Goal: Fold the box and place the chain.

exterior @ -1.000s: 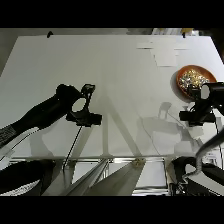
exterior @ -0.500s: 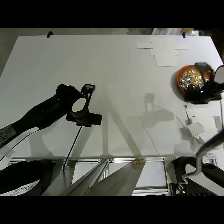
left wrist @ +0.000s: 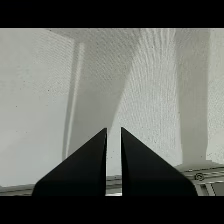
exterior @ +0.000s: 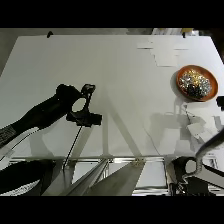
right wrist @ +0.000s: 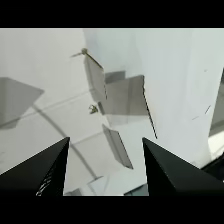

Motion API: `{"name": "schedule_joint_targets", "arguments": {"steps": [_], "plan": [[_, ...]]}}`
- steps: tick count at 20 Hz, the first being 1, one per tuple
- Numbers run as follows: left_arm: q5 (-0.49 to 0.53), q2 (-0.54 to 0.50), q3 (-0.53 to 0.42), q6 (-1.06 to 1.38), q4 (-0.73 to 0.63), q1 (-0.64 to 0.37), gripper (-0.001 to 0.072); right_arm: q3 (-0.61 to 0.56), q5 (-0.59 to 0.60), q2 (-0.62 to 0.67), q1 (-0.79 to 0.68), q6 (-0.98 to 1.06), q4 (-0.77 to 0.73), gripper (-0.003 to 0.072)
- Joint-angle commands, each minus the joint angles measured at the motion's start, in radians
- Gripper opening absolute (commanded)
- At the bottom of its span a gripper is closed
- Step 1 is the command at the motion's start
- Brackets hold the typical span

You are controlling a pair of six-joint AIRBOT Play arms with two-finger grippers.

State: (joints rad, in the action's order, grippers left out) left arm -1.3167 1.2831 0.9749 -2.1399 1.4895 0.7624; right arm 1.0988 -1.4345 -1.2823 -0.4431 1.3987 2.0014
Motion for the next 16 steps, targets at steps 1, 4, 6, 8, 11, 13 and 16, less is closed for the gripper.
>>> {"name": "schedule_joint_targets", "arguments": {"steps": [1,4,6,8,11,13,16], "plan": [[0.000,0.000,0.000,0.000,0.000,0.000,0.0101,0.003,-0.043,-0.082,-0.125,-0.076,0.008,0.0500],[0.000,0.000,0.000,0.000,0.000,0.000,0.0101,0.003,-0.027,-0.142,-0.134,-0.099,0.039,0.0499],[0.000,0.000,0.000,0.000,0.000,0.000,0.0101,0.003,-0.023,-0.184,-0.135,-0.082,0.092,0.0465],[0.000,0.000,0.000,0.000,0.000,0.000,0.0101,0.003,-0.016,-0.227,-0.135,-0.029,0.146,0.0448],[0.000,0.000,0.000,0.000,0.000,0.000,0.0101,0.003,0.004,-0.294,-0.135,0.020,0.187,0.0387],[0.000,0.000,0.000,0.000,0.000,0.000,0.0101,0.003,0.013,-0.332,-0.135,0.056,0.193,0.0255],[0.000,0.000,0.000,0.000,0.000,0.000,0.0101,0.003,-0.013,-0.340,-0.115,0.008,0.178,0.0019]]}}
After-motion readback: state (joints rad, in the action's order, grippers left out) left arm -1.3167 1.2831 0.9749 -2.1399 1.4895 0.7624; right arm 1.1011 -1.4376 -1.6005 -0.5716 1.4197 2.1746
